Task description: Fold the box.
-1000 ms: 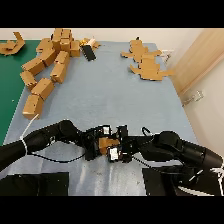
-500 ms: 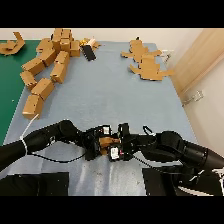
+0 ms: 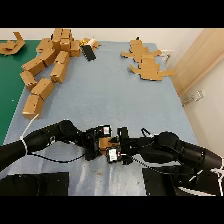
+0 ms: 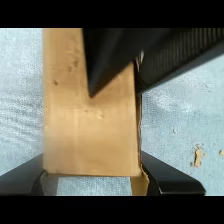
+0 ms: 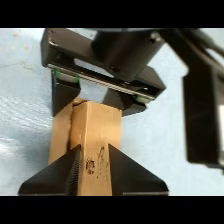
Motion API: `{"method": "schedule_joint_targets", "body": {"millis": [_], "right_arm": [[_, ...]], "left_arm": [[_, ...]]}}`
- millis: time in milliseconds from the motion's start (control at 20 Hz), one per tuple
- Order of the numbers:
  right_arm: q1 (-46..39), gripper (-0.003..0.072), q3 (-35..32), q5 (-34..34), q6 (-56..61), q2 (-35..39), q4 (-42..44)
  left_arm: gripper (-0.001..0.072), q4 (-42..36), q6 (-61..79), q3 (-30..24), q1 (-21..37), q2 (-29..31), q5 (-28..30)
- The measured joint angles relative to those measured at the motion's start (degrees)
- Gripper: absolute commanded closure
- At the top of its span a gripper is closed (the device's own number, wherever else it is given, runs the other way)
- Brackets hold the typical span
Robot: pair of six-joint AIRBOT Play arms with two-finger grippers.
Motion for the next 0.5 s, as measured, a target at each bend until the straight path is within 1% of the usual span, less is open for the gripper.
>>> {"method": "schedule_joint_targets", "body": {"millis": [300, 500], "right_arm": [[1.3, 0.0425, 0.0, -0.4, 0.0, -1.7, 2.6], [2.7, 0.0425, 0.1, -0.7, 1.9, -0.1, 3.3]], "left_arm": [[0.0186, 0.0, 0.0, 0.0, 0.0, 0.0, 0.0], [0.0186, 0.0, 0.0, 0.0, 0.0, 0.0, 0.0]]}}
